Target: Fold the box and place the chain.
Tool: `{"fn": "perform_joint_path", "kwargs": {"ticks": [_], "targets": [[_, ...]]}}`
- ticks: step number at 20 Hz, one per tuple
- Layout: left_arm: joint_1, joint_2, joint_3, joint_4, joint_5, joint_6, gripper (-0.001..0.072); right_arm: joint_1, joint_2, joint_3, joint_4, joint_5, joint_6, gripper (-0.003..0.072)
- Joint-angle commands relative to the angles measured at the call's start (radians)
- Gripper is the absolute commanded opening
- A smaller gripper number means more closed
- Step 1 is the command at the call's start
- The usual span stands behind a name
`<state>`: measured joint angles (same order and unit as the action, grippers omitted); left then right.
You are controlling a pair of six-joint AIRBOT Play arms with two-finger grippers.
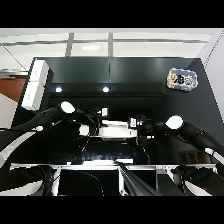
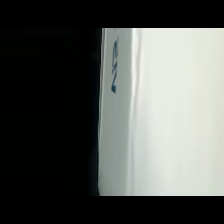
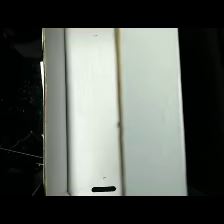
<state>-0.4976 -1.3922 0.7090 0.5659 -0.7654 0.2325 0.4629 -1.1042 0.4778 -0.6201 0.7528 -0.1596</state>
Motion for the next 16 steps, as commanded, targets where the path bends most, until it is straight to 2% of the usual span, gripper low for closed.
{"fn": "perform_joint_path", "kwargs": {"ticks": [1,11,16], "targets": [[0.0,0.0,0.001,0.0,0.003,-0.001,0.003,-0.029,-0.036,0.0,0.007,0.003,-0.041,0.0697],[0.0,0.0,0.001,0.0,0.003,0.0,0.003,-0.043,-0.054,-0.018,0.115,0.013,-0.118,0.0697],[0.0,0.0,0.001,0.0,0.003,-0.001,0.003,-0.043,-0.072,-0.02,0.121,0.006,-0.132,0.0697]]}}
